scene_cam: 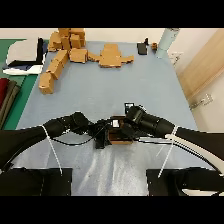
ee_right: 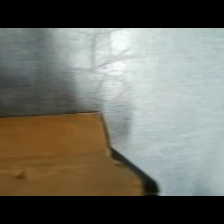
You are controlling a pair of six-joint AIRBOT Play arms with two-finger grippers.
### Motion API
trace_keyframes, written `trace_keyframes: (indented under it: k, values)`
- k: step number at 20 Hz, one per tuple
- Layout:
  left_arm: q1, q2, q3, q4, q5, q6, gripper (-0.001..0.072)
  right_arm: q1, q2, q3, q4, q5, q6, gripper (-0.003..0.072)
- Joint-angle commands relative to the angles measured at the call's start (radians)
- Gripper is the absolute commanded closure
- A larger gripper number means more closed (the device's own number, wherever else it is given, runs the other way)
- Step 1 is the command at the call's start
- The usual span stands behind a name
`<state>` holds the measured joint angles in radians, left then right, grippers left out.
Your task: Fold the box.
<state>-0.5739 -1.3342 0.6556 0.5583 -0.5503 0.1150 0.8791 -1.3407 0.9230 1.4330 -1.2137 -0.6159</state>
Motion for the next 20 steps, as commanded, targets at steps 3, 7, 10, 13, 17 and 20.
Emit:
trace_keyframes:
  k: [3, 7, 10, 13, 17, 20]
  values:
    - [0.000, 0.000, 0.000, 0.000, 0.000, -0.001, 0.0246, 0.001, 0.000, 0.001, 0.002, -0.001, -0.013, 0.0679]
    - [0.000, 0.000, 0.000, 0.000, 0.000, -0.001, 0.0246, 0.001, 0.002, 0.002, 0.002, -0.002, -0.021, 0.0301]
    - [0.000, 0.000, 0.000, 0.000, 0.000, -0.001, 0.0246, 0.001, 0.030, 0.002, 0.002, -0.008, -0.021, 0.0301]
    - [0.000, 0.000, 0.000, 0.000, 0.000, -0.001, 0.0246, -0.001, 0.097, 0.002, 0.002, -0.052, -0.021, 0.0301]
    - [0.000, 0.000, 0.000, 0.000, 0.000, -0.001, 0.0246, -0.002, 0.230, 0.002, -0.002, -0.065, -0.021, 0.0306]
    - [0.000, 0.000, 0.000, 0.000, 0.000, -0.001, 0.0246, -0.022, 0.304, 0.002, -0.108, -0.146, -0.021, 0.0402]
